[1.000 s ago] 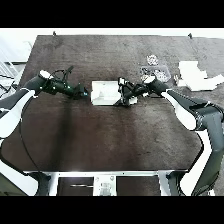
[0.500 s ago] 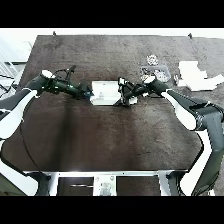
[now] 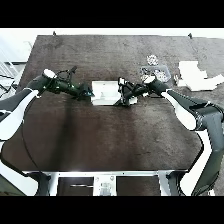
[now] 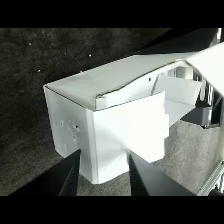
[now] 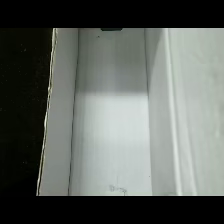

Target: Fold the box and place the chain.

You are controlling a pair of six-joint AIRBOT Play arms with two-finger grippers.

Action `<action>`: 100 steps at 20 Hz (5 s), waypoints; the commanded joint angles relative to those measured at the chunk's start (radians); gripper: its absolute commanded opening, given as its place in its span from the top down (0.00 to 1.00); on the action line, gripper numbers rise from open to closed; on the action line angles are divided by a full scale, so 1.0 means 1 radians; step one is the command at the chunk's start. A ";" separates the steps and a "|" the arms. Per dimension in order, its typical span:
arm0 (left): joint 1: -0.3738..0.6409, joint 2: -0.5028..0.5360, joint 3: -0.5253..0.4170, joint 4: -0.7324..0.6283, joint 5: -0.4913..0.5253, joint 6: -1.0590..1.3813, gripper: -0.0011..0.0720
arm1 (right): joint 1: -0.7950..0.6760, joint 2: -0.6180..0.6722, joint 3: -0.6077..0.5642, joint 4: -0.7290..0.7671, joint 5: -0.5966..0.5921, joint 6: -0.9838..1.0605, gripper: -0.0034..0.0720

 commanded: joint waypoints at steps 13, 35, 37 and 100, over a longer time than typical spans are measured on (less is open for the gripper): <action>-0.162 0.002 0.154 0.408 0.032 -0.421 0.50 | -0.001 0.000 0.000 0.000 0.000 0.000 0.19; -0.289 -0.109 0.358 0.753 -0.061 -0.641 0.50 | -0.001 0.000 0.000 0.000 0.000 0.000 0.19; -0.293 -0.135 0.398 0.775 -0.111 -0.652 0.50 | -0.001 0.000 0.000 0.000 0.000 0.000 0.19; -0.216 0.180 0.359 0.837 -0.245 -0.346 0.24 | -0.001 0.000 0.000 0.000 0.000 0.000 0.19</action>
